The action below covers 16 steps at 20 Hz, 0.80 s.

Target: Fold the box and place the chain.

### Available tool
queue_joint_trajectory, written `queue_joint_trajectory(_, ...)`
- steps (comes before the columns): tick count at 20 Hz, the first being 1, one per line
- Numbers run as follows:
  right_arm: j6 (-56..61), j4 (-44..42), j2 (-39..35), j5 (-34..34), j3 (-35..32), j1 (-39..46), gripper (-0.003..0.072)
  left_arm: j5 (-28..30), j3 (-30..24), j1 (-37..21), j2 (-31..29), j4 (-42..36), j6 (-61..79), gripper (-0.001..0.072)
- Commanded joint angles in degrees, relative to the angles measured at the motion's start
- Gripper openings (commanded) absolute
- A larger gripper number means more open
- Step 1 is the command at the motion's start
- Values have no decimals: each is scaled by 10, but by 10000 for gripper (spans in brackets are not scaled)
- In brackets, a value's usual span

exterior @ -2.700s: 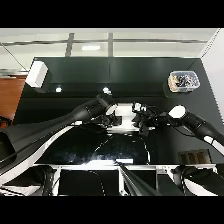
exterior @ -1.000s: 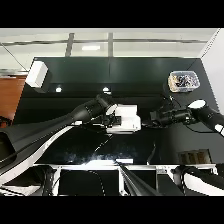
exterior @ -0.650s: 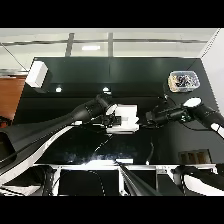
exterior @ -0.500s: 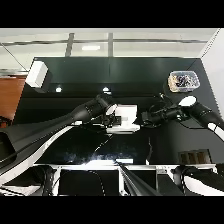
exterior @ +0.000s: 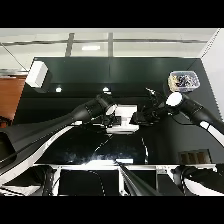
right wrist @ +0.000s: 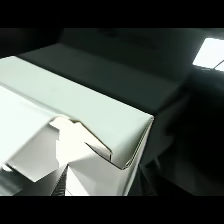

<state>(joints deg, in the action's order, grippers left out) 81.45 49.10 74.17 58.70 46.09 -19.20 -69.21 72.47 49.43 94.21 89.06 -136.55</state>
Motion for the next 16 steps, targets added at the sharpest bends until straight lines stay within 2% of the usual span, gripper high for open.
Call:
queue_joint_trajectory(1,104,107,0,-8,24,-39,488,0,0,0,0,0,0,28)
queue_joint_trajectory(3,149,145,0,-6,33,-62,486,1,0,0,0,0,0,28)
queue_joint_trajectory(4,164,157,1,-4,37,-71,384,1,0,0,0,0,0,28)
queue_joint_trajectory(5,178,166,2,-3,40,-81,366,1,0,0,0,0,0,28)
queue_joint_trajectory(9,244,204,15,11,58,-110,362,2,0,0,0,0,0,28)
queue_joint_trajectory(10,256,217,22,17,67,-119,292,2,0,0,0,0,0,28)
queue_joint_trajectory(16,292,240,30,31,86,-140,294,1,0,0,0,0,0,28)
